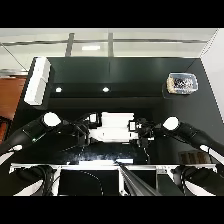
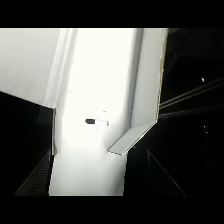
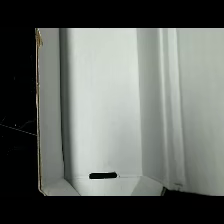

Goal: Fold the box and place the chain.

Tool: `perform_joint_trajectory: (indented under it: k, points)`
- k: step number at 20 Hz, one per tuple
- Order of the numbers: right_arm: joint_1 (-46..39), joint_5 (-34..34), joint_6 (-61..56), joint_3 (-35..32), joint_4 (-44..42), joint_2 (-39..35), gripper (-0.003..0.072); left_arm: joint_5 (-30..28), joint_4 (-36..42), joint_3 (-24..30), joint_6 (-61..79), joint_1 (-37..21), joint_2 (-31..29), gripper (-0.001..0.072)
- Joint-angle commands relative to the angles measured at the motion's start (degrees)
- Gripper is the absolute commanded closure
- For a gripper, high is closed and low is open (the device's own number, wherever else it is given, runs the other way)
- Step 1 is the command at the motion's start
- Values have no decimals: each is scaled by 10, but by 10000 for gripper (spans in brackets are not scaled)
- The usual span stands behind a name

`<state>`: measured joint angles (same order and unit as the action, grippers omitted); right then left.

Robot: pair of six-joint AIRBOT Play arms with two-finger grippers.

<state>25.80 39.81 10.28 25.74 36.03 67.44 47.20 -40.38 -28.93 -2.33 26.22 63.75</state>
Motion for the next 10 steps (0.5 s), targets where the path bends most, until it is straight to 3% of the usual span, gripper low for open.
perform_joint_trajectory:
  k: [1,5,6,7,9,10]
  points:
    - [0,0,0,0,0,0,266,5,4,-2,9,3,15,132]
    - [0,0,0,0,0,0,266,-43,8,-5,21,33,19,175]
    - [0,0,0,0,0,0,266,-42,8,-9,21,42,19,240]
    - [0,0,0,0,0,0,266,-42,8,-11,21,49,19,258]
    - [0,0,0,0,0,0,266,-52,8,-14,21,56,19,462]
    - [0,0,0,0,0,0,266,-53,8,-15,21,56,19,474]
